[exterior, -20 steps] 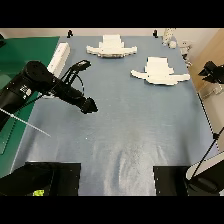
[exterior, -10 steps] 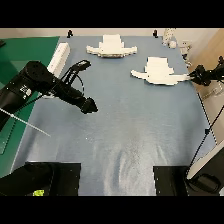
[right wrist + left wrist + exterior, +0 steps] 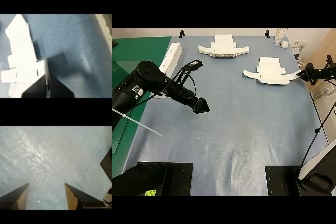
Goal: Fold the box.
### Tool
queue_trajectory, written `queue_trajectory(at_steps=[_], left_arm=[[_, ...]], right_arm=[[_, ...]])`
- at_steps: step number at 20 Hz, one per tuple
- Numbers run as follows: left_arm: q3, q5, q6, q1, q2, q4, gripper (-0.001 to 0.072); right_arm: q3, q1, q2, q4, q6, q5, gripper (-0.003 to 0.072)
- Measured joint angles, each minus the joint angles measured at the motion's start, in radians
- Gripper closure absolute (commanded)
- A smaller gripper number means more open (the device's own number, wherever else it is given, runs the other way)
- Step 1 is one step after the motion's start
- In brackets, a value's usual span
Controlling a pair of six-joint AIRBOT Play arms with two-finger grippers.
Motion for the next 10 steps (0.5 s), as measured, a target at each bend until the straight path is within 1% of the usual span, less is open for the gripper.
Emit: queue_trajectory(at_steps=[5, 8, 10], left_arm=[[0.0, 0.0, 0.0, 0.0, 0.0, 0.0, 0.0018], [0.0, 0.0, 0.0, 0.0, 0.0, 0.0, 0.0018], [0.0, 0.0, 0.0, 0.0, 0.0, 0.0, 0.0018]], right_arm=[[0.0, 0.032, 0.018, 0.032, -0.025, -0.079, 0.0696], [-0.084, 0.077, 0.082, 0.039, -0.029, -0.103, 0.0697], [-0.175, 0.111, 0.15, 0.042, -0.031, -0.104, 0.0696]])
